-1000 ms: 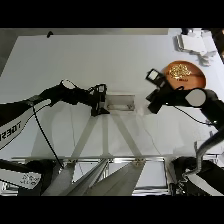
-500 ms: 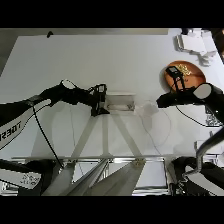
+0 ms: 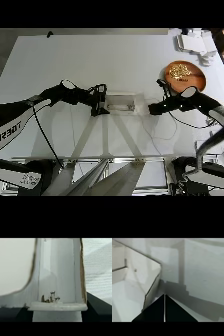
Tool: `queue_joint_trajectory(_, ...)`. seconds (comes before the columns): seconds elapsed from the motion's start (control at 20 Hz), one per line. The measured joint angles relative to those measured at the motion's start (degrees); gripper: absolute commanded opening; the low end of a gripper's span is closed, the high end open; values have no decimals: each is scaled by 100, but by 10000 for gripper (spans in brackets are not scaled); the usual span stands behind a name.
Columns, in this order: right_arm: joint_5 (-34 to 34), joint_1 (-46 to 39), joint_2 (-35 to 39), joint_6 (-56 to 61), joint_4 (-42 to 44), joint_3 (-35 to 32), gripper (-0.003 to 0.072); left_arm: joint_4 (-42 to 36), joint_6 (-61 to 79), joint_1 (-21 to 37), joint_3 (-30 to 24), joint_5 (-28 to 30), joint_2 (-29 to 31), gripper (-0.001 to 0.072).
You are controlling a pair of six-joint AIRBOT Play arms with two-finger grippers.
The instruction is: Fold the box and place the chain.
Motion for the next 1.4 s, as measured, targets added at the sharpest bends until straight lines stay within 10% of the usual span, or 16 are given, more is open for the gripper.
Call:
queue_joint_trajectory(0.2,199,13,-57,-463,946,-72,50,0,0,0,0,0,0,77)
queue_joint_trajectory(0.3,251,66,-55,-555,1287,-83,252,0,0,0,0,0,0,77)
queue_joint_trajectory(0.65,328,238,201,-629,1751,-94,254,2,0,0,0,0,0,77)
queue_joint_trajectory(0.8,334,293,317,-629,1871,-94,553,0,0,0,0,0,0,77)
queue_joint_trajectory(1.4,-468,1036,415,-92,1506,-94,545,2,0,0,0,0,0,77)
